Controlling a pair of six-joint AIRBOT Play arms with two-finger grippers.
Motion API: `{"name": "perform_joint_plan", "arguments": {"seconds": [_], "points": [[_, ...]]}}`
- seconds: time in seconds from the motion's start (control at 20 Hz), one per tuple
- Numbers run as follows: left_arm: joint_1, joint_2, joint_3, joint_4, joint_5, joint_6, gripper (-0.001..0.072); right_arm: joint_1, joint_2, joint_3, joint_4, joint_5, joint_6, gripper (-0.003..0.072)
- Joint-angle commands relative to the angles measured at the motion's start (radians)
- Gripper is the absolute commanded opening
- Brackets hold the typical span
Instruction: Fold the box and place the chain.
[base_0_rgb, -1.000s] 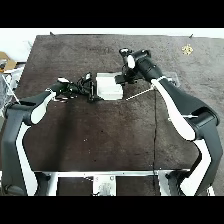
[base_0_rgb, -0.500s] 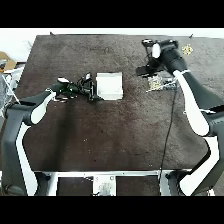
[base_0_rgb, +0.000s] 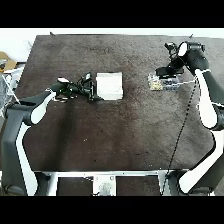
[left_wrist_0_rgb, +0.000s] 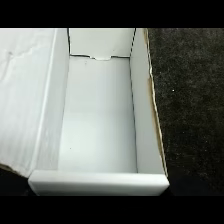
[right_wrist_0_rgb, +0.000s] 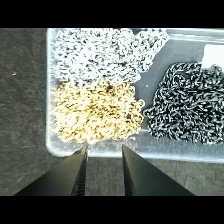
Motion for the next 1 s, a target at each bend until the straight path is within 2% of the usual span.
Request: {"name": "perform_joint_plan", "arguments": {"seconds": [0.0,0.2,0.6,0.65,0.7,0.8,0.85,0.95], "points": [[0.001,0.000,0.000,0.000,0.000,0.000,0.0275,-0.020,-0.051,0.000,0.051,-0.013,-0.054,0.0251],[0.001,0.000,0.000,0.000,0.000,0.000,0.0275,-0.019,-0.085,0.000,0.118,-0.048,-0.071,0.0252],[0.001,0.000,0.000,0.000,0.000,0.000,0.0275,-0.018,-0.109,0.000,0.104,-0.043,-0.067,0.0244],[0.001,0.000,0.000,0.000,0.000,0.000,0.0275,-0.018,-0.109,0.000,0.105,-0.043,-0.066,0.0126],[0.001,0.000,0.000,0.000,0.000,0.000,0.0276,-0.018,-0.109,0.000,0.105,-0.043,-0.058,0.0083],[0.001,0.000,0.000,0.000,0.000,0.000,0.0275,-0.017,-0.108,0.000,0.106,-0.043,-0.051,0.0060],[0.001,0.000,0.000,0.000,0.000,0.000,0.0276,-0.017,-0.107,0.000,0.109,-0.045,-0.048,-0.0003],[0.001,0.000,0.000,0.000,0.000,0.000,0.0275,-0.017,-0.103,0.005,0.112,-0.043,-0.048,-0.0003]]}}
